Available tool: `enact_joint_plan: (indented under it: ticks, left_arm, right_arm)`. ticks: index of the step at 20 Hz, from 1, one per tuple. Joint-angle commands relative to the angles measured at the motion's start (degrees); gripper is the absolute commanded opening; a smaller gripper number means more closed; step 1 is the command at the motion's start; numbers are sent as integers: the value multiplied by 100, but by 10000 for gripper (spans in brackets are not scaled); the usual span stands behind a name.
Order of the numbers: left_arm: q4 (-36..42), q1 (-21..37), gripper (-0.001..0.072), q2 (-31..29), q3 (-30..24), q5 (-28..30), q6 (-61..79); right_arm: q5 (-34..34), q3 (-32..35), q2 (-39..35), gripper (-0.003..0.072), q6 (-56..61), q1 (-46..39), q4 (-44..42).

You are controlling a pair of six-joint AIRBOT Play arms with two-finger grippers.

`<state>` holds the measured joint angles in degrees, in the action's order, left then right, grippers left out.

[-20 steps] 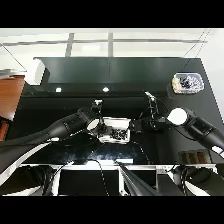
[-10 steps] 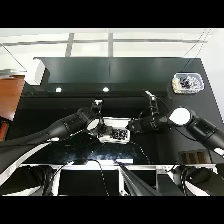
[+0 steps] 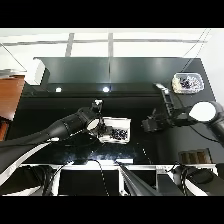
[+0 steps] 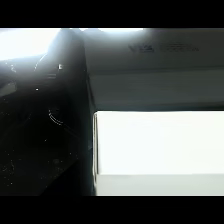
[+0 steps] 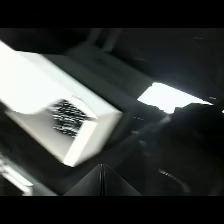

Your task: Fold the box and place the chain.

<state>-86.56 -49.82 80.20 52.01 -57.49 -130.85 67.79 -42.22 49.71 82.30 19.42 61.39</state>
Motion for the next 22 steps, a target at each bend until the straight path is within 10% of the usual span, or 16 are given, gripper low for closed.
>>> enact_joint_plan:
  ticks: [1,2,3,4,5,10,15,22]
  left_arm:
    - [2,7,28,-4,0,2,13]
    - [4,7,28,-11,0,0,13]
    - [4,7,28,-17,0,0,13]
    - [4,4,28,-20,0,-4,15]
    - [7,4,28,-20,0,-9,15]
    - [-20,22,40,-79,0,-57,-304]
    - [-20,20,701,-232,11,-166,-302]
    - [-400,31,708,-1582,81,-1200,1349]
  right_arm:
    - [476,-70,-186,23,-20,-531,721]
    - [505,-72,-186,37,15,-627,839]
    - [527,-70,-186,268,90,-673,951]
    - [568,-70,-186,655,144,-682,1088]
    - [590,-70,-186,704,144,-680,1169]
    - [616,-70,-186,704,153,-680,1038]
    - [595,-70,-186,704,192,-680,1021]
    - [540,-72,-188,713,-48,-680,765]
